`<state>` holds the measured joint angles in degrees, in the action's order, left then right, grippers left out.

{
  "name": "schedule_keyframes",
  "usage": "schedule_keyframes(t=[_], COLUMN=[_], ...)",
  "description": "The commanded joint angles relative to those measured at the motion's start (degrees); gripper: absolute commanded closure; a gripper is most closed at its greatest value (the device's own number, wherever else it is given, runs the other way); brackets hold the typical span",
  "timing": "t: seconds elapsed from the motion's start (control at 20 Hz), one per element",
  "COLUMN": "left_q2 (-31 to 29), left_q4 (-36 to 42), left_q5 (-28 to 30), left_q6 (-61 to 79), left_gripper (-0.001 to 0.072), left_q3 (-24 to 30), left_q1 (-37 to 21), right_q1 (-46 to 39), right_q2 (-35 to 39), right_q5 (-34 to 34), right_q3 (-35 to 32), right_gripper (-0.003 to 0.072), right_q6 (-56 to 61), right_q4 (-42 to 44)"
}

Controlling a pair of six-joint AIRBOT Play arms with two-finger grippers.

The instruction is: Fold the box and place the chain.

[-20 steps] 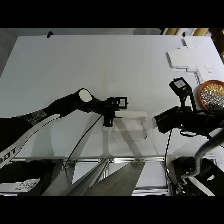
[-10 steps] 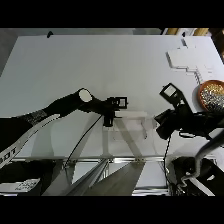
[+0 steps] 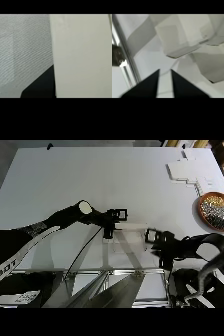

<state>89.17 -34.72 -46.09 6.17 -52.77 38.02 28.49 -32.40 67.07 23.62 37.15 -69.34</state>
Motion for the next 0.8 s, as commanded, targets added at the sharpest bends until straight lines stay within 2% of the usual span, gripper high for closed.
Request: schedule_keyframes(t=[0.0, 0.05, 0.25, 0.4, 0.5, 0.75], left_q2=[0.02, 0.02, 0.02, 0.04, 0.04, 0.04], left_q4=[0.00, 0.00, 0.00, 0.02, 0.00, 0.00], left_q5=[0.00, 0.00, 0.00, -0.02, 0.00, -0.02], left_q6=[0.00, 0.00, 0.00, 0.00, 0.00, 0.00], left_gripper=[0.0696, 0.0696, 0.0696, 0.0696, 0.0696, 0.0696], left_q3=[0.02, 0.02, 0.02, 0.02, 0.02, 0.02], left_q1=[0.04, 0.04, 0.04, 0.04, 0.04, 0.04], right_q1=[3.21, 5.20, 12.72, 14.71, 14.51, 7.50], right_q2=[1.57, 2.71, 4.20, 2.84, 1.11, -0.24], right_q5=[-6.78, -10.49, -22.16, -29.94, -31.69, -34.93], right_q3=[-5.03, -6.27, -11.15, -14.10, -14.32, -14.08], right_gripper=[0.0146, 0.0095, 0.0090, 0.0090, 0.0091, 0.0091], right_q6=[-14.27, -15.65, -16.68, -16.65, -16.59, -16.70], right_q4=[-0.94, -1.38, -3.87, -4.52, -7.45, -5.09])
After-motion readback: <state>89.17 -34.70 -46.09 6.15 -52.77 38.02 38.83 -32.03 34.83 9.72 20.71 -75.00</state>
